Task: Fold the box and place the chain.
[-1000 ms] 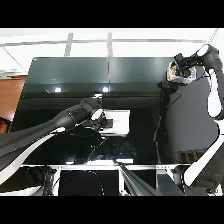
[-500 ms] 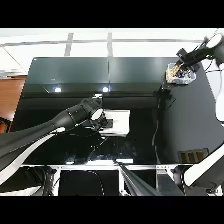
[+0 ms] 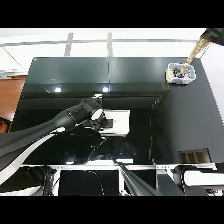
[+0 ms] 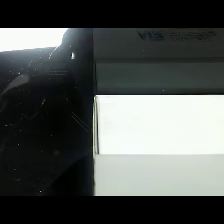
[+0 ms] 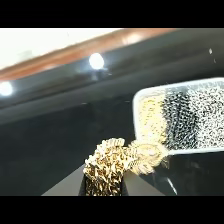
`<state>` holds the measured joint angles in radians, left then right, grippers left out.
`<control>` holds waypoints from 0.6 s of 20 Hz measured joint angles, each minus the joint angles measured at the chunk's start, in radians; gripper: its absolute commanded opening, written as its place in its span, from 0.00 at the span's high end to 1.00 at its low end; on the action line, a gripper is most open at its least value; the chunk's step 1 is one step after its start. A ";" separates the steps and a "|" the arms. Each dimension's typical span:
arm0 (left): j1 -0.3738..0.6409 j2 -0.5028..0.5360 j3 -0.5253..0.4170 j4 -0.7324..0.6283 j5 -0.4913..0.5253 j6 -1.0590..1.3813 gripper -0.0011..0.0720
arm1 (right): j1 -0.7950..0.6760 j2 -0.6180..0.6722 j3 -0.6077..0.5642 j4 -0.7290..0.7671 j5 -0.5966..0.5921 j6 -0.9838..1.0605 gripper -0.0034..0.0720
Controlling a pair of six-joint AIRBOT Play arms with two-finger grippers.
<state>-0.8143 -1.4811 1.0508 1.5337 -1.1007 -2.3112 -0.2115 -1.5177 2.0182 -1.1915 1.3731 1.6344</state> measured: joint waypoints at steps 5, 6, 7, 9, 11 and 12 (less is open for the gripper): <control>0.000 0.000 0.000 0.000 -0.002 0.000 0.95 | 0.025 0.272 -0.185 0.100 0.035 -0.071 0.94; 0.000 0.000 0.000 0.000 -0.002 0.000 0.95 | 0.040 0.329 -0.236 0.115 0.044 -0.089 0.94; 0.000 0.000 0.000 0.000 -0.002 0.000 0.95 | 0.061 0.390 -0.294 0.135 0.060 -0.108 0.94; 0.000 0.000 0.000 0.000 -0.002 0.000 0.95 | 0.109 0.494 -0.409 0.176 0.107 -0.137 0.94; 0.000 0.000 0.000 0.000 -0.002 0.000 0.95 | 0.162 0.566 -0.509 0.227 0.168 -0.156 0.94; 0.000 0.000 0.000 0.000 -0.002 0.000 0.95 | 0.195 0.593 -0.560 0.263 0.193 -0.163 0.94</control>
